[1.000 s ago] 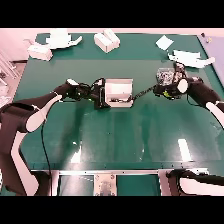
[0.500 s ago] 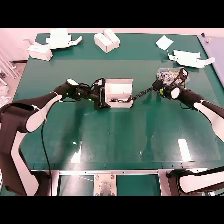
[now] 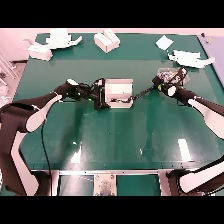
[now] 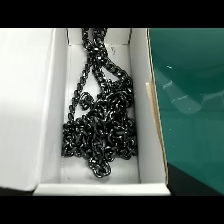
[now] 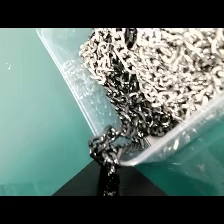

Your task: Fold the box and place the chain.

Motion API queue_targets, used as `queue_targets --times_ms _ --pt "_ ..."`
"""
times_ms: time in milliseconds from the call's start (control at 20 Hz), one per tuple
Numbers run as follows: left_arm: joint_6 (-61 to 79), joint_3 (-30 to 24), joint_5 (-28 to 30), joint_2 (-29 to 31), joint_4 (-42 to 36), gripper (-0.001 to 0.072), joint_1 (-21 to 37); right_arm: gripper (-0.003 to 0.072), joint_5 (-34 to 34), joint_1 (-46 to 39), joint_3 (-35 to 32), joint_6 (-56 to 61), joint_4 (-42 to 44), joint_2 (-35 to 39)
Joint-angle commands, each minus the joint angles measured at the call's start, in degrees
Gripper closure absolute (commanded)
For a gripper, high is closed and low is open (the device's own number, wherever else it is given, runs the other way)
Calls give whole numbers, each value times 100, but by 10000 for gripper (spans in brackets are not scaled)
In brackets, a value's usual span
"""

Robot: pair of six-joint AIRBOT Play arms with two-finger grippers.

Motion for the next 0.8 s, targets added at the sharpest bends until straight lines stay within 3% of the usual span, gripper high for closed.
queue_targets --times_ms 0,200,550,750 --pt "2 4 0 4 0 172 -2 677 -219 -9 48 -35 -13 -17" --pt "2 4 0 4 0 172 -2 679 -216 118 48 -468 -15 673" --pt "2 4 4 2 0 172 -2 679 -212 540 48 -1681 -15 2990" --pt "2 4 4 2 0 172 -2 679 -212 951 48 -2107 -15 3886"
